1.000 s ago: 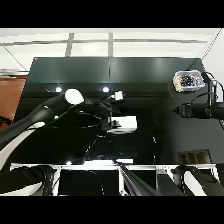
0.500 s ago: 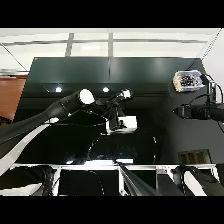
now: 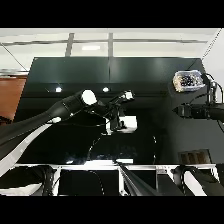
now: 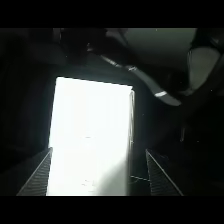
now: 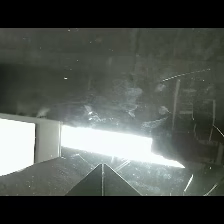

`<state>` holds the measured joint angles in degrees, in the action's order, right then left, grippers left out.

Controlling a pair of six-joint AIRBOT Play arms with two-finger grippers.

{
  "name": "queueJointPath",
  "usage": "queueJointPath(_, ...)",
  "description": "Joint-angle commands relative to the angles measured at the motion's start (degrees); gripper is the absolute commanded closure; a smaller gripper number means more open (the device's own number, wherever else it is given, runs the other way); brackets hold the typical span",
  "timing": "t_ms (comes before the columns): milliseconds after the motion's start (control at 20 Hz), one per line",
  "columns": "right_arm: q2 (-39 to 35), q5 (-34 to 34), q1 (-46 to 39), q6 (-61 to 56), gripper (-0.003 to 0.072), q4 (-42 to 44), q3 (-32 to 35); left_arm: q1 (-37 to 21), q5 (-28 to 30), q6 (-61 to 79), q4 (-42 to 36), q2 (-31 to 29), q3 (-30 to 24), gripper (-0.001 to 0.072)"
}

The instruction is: Fold the box and place the chain.

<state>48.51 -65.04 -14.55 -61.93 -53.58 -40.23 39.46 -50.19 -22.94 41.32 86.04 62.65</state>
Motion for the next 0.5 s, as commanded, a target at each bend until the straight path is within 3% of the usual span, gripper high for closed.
queueJointPath(0,-0.04,-0.13,-0.04,0.0,0.0674,-0.02,0.02,0.02,-2.03,-0.09,2.19,-0.07,3.32,0.0001)
queueJointPath(200,-0.04,-0.07,-0.04,0.02,0.0674,-0.02,0.04,0.02,-2.97,-7.58,11.28,1.11,3.43,0.0)
queueJointPath(450,-0.04,-0.07,-0.04,0.0,0.0674,-0.02,0.07,1.16,-6.86,-7.74,10.19,3.61,3.48,0.0001)
